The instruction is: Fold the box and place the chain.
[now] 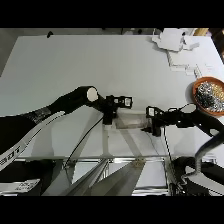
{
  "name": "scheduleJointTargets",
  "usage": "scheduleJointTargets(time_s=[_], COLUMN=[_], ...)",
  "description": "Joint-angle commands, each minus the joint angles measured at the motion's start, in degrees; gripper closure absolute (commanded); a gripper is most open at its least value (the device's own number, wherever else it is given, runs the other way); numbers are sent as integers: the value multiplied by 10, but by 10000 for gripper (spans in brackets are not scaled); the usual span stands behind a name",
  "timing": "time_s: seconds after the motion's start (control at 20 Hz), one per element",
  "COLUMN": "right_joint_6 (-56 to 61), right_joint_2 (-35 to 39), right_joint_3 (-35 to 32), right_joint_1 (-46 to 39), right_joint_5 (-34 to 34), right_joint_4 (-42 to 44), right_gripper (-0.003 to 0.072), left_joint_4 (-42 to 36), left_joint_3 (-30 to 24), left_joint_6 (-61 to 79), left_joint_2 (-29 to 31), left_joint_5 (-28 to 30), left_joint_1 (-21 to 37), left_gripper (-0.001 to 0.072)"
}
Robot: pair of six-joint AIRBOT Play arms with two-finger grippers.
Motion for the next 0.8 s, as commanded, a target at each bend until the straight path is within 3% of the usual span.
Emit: scheduleJointTargets(time_s=[0.0,0.05,0.3,0.6,0.75], right_joint_6=[4,4,4,4,4], right_joint_2=[0,0,0,0,0], right_joint_3=[0,0,0,0,0], right_joint_1=[0,0,0,0,0], right_joint_5=[-1,-1,-1,-1,-2], right_joint_4=[4,4,4,5,5], right_gripper=[166,166,166,166,166], left_joint_4=[15,26,92,153,198], left_joint_3=[0,0,0,0,0], left_joint_6=[-13,-26,-82,-141,-188], left_joint_2=[6,9,29,83,120], left_joint_5=[-15,-17,-36,-124,-141], left_joint_1=[1,1,5,26,30], left_gripper=[223,186,182,174,175])
